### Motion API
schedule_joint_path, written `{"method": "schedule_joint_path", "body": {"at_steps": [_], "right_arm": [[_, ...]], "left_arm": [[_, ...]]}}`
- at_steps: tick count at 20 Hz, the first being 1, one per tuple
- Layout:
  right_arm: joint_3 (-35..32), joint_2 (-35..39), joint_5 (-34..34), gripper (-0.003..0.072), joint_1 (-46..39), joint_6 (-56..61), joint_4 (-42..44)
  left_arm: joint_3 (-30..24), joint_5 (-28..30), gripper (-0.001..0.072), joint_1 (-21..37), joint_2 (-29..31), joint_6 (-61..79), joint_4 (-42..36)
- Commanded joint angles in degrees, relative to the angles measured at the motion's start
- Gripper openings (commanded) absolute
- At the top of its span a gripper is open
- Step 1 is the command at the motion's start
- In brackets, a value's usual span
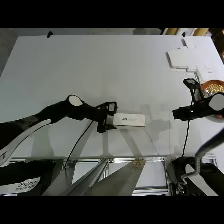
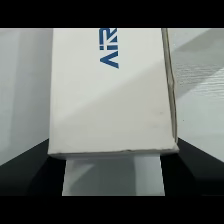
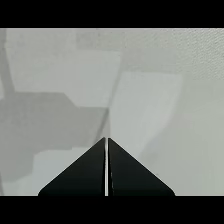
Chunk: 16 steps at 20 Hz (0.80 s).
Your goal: Fold the box and place the chain.
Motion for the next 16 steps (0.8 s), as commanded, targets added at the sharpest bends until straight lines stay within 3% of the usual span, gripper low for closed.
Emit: {"method": "schedule_joint_path", "body": {"at_steps": [1,3,7,10,14,16], "right_arm": [[0.02,0.04,0.04,0.0022,-0.02,0.00,0.00],[0.04,0.04,0.04,0.0022,-0.02,0.00,0.00],[0.04,0.04,0.04,0.0022,-0.02,0.00,0.00],[0.04,0.04,0.04,0.0022,-0.02,0.00,0.00],[0.04,0.04,0.04,0.0022,-0.04,0.00,0.00],[0.04,0.04,0.04,0.0022,-0.02,0.00,0.00]], "left_arm": [[0.00,-0.20,0.0079,2.95,6.64,-16.35,10.82],[0.00,-0.11,0.0003,6.03,12.11,-28.46,19.85],[0.00,0.24,0.0002,15.37,23.26,-48.24,36.30],[0.00,0.33,0.0002,25.68,30.67,-63.47,49.37],[0.00,2.27,0.0011,41.44,34.32,-80.08,60.96],[-0.02,3.52,0.0082,49.22,33.81,-83.91,61.57]]}}
